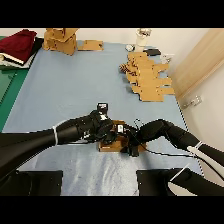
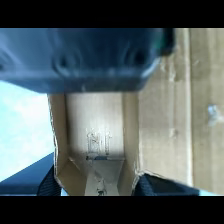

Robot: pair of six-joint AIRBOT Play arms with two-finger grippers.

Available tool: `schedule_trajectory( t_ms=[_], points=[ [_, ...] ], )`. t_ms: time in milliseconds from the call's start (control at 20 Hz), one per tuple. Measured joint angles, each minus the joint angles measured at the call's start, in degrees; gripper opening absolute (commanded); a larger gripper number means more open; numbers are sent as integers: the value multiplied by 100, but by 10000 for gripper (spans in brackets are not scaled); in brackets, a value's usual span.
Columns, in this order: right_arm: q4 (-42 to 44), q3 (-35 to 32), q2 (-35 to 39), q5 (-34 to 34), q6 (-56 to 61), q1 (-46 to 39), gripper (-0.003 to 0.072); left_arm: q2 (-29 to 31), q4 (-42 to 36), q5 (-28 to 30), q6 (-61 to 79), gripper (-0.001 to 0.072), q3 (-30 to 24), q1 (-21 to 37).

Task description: Fold the box.

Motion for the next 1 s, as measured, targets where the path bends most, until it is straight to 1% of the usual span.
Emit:
schedule_trajectory(
  t_ms=[150, 250, 400, 450, 500, 550, 600, 650, 800, 900, 1000],
  points=[
    [-2, 0, 0, 0, 0, 0, 515, 271, 4, -48, 118, 538, 0, 0],
    [-2, 0, 0, 0, 0, 0, 515, 457, 20, -225, 201, 538, 0, 2],
    [-7, 0, 0, 4, 2, 0, 515, 649, 59, -638, 323, 537, 0, 7],
    [-7, 0, 0, 4, 2, 0, 515, 686, 63, -748, 356, 431, 0, 4],
    [-7, 0, 0, 4, 2, 0, 515, 721, 66, -831, 391, 246, 0, 4],
    [-7, 0, 0, 4, 2, 0, 515, 754, 68, -898, 409, 138, 0, 4],
    [-7, 0, 0, 4, 2, 0, 515, 776, 70, -988, 426, 48, 0, 4],
    [-7, 0, 0, 4, 2, 0, 515, 798, 70, -1091, 452, 13, 0, 4],
    [-7, 0, 0, 2, 2, 0, 515, 898, 76, -1390, 765, 12, -66, 7],
    [-7, 0, 0, 2, 2, 0, 515, 1047, 42, -1475, 1060, 12, -319, 105],
    [-7, 0, 0, 2, 2, 0, 515, 1283, -181, -1449, 1517, 12, -800, 411]
  ],
)
